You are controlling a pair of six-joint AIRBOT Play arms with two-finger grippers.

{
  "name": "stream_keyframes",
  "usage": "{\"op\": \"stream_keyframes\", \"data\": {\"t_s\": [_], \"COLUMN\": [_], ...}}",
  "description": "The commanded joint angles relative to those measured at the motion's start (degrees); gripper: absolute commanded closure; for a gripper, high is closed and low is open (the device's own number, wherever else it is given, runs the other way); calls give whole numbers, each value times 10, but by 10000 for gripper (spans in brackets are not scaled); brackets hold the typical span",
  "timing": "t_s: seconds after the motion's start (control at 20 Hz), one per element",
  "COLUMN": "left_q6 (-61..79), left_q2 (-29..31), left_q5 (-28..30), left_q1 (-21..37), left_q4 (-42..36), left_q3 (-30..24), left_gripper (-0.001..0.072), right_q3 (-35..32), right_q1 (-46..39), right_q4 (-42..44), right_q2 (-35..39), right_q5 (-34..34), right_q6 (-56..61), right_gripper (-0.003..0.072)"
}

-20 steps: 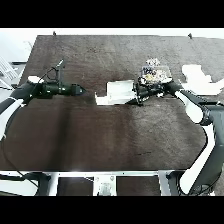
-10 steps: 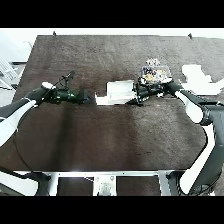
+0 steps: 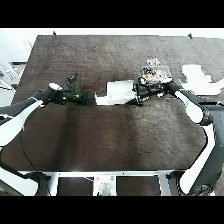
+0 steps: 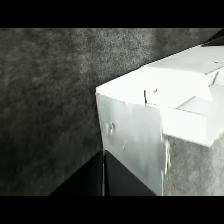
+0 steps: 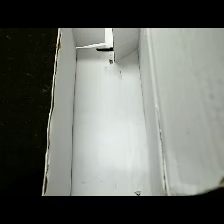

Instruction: Fold the box and place the chain.

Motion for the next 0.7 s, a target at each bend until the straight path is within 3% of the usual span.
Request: {"op": "stream_keyframes", "data": {"t_s": [0.0,0.45,0.65], "left_q6": [-64,-92,-120], "left_q2": [-24,-35,-33], "left_q5": [-2,-45,-61], "left_q1": [-23,-44,-30], "left_q4": [48,78,153], "left_q3": [38,110,110], "left_gripper": [688,688,688], "right_q3": [0,0,0], "right_q1": [0,0,0], "right_q4": [0,0,0], "right_q2": [0,0,0], "right_q5": [0,0,0], "right_q6": [0,0,0], "right_gripper": [110,110,110]}}
